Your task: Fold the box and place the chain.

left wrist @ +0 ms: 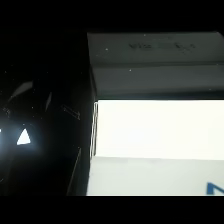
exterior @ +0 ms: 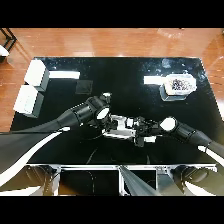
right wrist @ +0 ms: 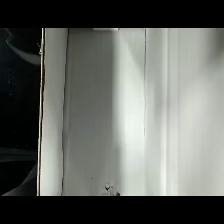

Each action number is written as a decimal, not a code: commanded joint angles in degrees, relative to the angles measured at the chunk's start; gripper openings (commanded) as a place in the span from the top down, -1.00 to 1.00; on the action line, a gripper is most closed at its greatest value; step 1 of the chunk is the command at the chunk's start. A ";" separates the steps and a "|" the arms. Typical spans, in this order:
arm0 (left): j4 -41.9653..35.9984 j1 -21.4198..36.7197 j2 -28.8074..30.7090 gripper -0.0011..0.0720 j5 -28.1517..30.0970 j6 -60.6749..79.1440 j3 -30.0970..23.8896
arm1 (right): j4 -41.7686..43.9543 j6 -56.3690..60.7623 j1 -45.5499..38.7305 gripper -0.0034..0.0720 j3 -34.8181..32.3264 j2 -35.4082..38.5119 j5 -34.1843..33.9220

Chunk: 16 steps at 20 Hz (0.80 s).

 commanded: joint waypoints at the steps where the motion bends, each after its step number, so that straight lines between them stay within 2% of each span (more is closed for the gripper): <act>1: -1.60 0.00 -0.33 0.03 0.15 -0.13 0.44 | 0.00 0.02 0.00 0.13 0.00 0.02 0.00; 16: -2.86 0.00 -2.40 0.02 -0.20 -1.14 0.44 | 0.00 0.02 0.00 0.13 0.00 0.02 0.00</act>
